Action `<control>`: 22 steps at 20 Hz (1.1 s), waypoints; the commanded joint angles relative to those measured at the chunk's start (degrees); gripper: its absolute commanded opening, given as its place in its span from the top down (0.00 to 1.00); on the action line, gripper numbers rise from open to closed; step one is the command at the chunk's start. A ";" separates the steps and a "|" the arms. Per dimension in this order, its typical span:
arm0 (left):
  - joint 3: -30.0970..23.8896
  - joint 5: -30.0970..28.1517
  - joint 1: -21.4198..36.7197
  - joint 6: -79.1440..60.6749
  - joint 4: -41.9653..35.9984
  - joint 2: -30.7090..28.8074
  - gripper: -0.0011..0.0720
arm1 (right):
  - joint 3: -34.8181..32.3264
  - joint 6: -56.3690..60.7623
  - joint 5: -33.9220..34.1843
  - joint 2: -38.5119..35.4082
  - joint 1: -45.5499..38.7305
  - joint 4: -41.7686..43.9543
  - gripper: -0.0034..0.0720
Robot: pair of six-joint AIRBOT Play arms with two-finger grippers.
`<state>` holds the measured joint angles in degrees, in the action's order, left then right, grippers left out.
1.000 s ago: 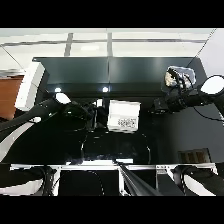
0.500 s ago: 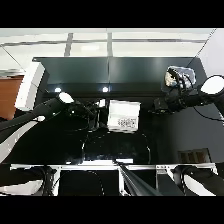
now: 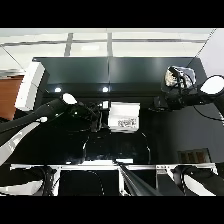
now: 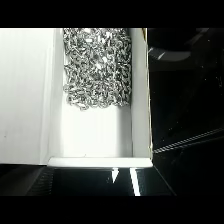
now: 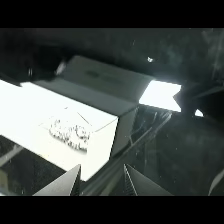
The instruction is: Fold the box and place the chain.
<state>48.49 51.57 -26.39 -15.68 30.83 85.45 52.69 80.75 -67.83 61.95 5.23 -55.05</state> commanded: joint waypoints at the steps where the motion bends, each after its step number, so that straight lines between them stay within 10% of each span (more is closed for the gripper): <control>1: 0.04 -0.66 -0.15 0.46 0.04 0.04 0.44 | -0.33 2.32 9.68 0.33 1.42 0.68 0.28; 2: 0.04 -0.66 -0.15 0.46 0.04 0.04 0.44 | -0.33 2.82 12.98 0.94 2.23 2.19 0.00; 8: 0.02 -0.68 -0.15 0.46 0.04 0.04 0.44 | -0.33 -5.88 24.00 10.51 9.16 10.16 0.01; 13: 0.02 -0.59 -0.15 0.46 0.04 0.04 0.44 | 2.64 -49.37 12.39 8.90 12.37 10.01 0.01; 22: 0.04 -0.57 -0.15 0.46 0.13 0.04 0.44 | -1.53 -59.91 4.81 9.16 13.09 5.70 0.01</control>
<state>48.49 50.96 -26.50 -15.22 30.89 85.45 52.75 27.11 -60.93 71.07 18.09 -48.88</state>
